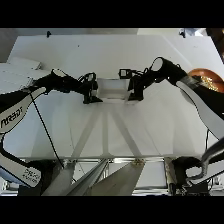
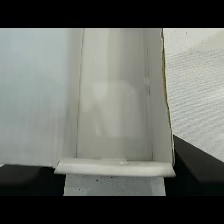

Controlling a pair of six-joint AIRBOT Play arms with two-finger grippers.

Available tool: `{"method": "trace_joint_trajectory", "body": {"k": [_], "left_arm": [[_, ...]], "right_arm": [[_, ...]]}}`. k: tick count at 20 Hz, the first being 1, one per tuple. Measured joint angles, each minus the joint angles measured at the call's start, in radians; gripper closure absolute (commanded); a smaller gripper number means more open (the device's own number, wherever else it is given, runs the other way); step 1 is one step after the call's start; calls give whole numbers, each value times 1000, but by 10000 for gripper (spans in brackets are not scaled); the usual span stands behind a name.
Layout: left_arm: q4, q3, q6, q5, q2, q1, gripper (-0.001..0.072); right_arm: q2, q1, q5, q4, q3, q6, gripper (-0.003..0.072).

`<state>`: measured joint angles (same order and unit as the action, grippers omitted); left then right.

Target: Fold the box and place the chain.

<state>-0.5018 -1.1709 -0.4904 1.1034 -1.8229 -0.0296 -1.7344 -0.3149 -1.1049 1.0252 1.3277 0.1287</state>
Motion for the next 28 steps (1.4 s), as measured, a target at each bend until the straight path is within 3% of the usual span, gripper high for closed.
{"method": "trace_joint_trajectory", "body": {"k": [2,4,6,8,11,12,13,14,18,20,22,23,24,27,28], "left_arm": [[0,0,0,0,0,0,297],[0,0,0,0,0,0,297],[0,0,0,0,0,0,297],[0,0,0,0,0,0,297],[0,0,0,0,0,0,297],[0,0,0,0,0,0,297],[0,0,0,0,0,0,297],[0,0,0,0,0,0,297],[0,0,0,0,0,0,297],[0,0,1,0,0,0,297],[0,0,1,0,0,1,297],[0,0,1,0,0,1,297],[0,0,1,0,0,1,297],[0,0,1,0,0,1,297],[0,0,1,0,0,1,297]], "right_arm": [[-13,-11,3,-8,0,-16,177],[-23,-18,15,-20,0,-22,304],[-29,-20,24,-30,0,-26,312],[-31,-22,25,-35,0,-29,400],[-33,-23,22,-39,0,-32,404],[-34,-23,23,-41,0,-32,442],[-34,-24,22,-42,0,-32,556],[-34,-24,22,-45,0,-32,611],[-34,-24,22,-82,0,-32,590],[-34,-24,24,-122,0,-32,495],[-34,-24,25,-162,0,-32,466],[-34,-24,24,-174,0,-31,346],[-34,-24,26,-184,0,-31,280],[-34,-24,26,-200,0,-21,291],[-34,-24,25,-203,0,-15,364]]}}
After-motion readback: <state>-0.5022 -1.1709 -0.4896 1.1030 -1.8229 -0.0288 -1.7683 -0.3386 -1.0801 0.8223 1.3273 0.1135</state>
